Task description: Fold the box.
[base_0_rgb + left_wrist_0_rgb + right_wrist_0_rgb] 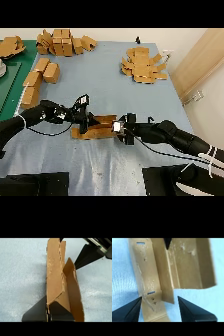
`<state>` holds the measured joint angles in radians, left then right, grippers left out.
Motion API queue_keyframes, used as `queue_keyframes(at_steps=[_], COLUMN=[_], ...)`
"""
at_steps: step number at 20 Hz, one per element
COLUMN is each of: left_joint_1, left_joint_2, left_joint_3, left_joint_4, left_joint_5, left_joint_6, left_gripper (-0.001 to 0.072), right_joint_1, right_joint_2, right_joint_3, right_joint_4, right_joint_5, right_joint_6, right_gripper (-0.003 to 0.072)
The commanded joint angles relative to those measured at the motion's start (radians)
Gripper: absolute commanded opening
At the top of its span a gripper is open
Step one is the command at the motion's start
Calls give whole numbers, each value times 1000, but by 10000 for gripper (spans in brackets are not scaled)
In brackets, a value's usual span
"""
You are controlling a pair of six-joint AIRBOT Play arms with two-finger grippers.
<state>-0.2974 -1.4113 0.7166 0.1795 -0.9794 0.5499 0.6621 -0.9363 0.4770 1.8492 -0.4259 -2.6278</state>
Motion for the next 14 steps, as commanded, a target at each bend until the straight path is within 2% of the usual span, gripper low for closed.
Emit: queue_keyframes(at_steps=[1,5,8,14], left_joint_1=[0,0,0,0], left_joint_2=[0,0,0,0], left_joint_3=[0,0,0,0], left_joint_4=[0,0,0,0], left_joint_5=[0,0,0,0], left_joint_6=[0,0,0,0], left_gripper=[11,11,11,11], right_joint_1=[-95,-129,-129,-137], right_joint_2=[-51,-174,-217,-232], right_joint_3=[61,181,208,208], right_joint_4=[306,325,358,359], right_joint_5=[-114,-265,-356,-287], right_joint_6=[-366,-384,-384,-384], right_gripper=[720,720,720,720])
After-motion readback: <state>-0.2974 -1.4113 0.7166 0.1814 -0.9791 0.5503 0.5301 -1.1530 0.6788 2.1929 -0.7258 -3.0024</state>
